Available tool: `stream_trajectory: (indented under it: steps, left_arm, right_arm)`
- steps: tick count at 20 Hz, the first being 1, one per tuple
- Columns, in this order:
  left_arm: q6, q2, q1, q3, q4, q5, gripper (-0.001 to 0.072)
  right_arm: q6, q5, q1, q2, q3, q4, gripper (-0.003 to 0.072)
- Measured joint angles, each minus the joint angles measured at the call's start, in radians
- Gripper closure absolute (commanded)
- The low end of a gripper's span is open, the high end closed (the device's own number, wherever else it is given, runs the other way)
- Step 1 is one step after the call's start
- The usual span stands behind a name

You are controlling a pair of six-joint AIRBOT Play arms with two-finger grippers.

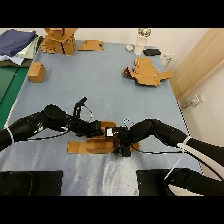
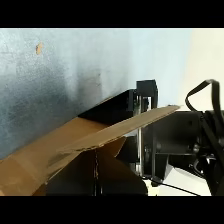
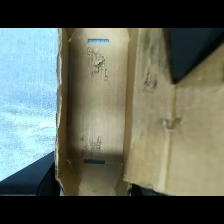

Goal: Fold the box.

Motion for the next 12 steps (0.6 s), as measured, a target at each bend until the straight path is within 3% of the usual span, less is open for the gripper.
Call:
stream_trajectory:
  steps: [7,8,12]
  left_arm:
    - [-0.002,0.000,0.000,0.001,0.002,-0.016,0.0699]
    - [-0.002,0.000,0.000,0.001,0.002,-0.016,0.0699]
    - [-0.002,0.000,0.000,0.001,0.002,-0.010,0.0699]
  right_arm:
    - [0.032,-0.004,0.000,0.017,-0.002,-0.022,0.0225]
    - [0.039,-0.010,0.001,0.024,-0.002,-0.029,0.0174]
    - [0.053,-0.005,0.001,0.038,-0.001,-0.046,0.0170]
